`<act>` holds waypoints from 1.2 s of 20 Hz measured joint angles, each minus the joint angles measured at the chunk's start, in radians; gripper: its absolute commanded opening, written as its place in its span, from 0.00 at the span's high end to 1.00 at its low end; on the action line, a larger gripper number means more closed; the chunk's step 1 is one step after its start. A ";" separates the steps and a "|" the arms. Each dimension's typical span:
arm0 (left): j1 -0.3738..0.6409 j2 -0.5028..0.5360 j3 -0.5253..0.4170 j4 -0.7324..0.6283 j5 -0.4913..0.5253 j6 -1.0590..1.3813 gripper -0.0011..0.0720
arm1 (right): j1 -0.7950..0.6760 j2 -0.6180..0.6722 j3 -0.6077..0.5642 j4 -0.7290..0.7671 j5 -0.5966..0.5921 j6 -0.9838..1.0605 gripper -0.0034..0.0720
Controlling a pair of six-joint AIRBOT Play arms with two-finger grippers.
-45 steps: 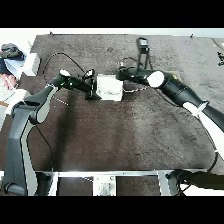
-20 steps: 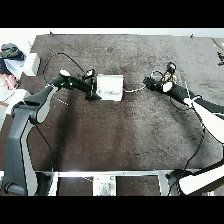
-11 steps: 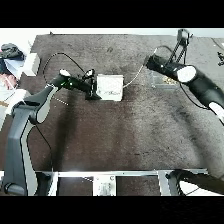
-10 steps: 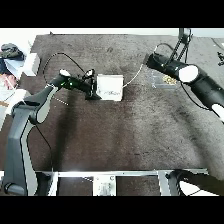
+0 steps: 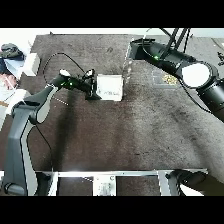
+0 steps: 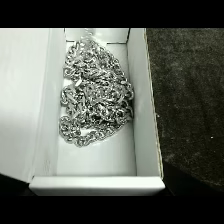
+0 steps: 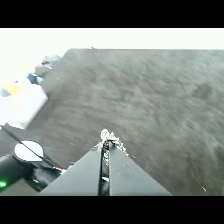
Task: Fold the box and place the chain.
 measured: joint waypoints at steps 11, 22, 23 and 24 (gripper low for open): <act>0.000 0.000 0.000 0.000 0.000 0.000 0.43 | 0.076 -0.053 0.056 -0.015 -0.168 0.003 0.94; 0.000 0.000 0.000 0.000 -0.001 0.000 0.43 | 0.047 -0.121 0.058 -0.059 -0.081 0.003 0.54; 0.000 0.000 0.000 0.000 -0.001 0.000 0.43 | 0.038 -0.124 0.057 -0.080 -0.040 0.003 0.54; 0.000 0.000 0.000 0.000 0.000 0.000 0.43 | 0.027 -0.130 0.056 -0.107 -0.004 0.002 0.54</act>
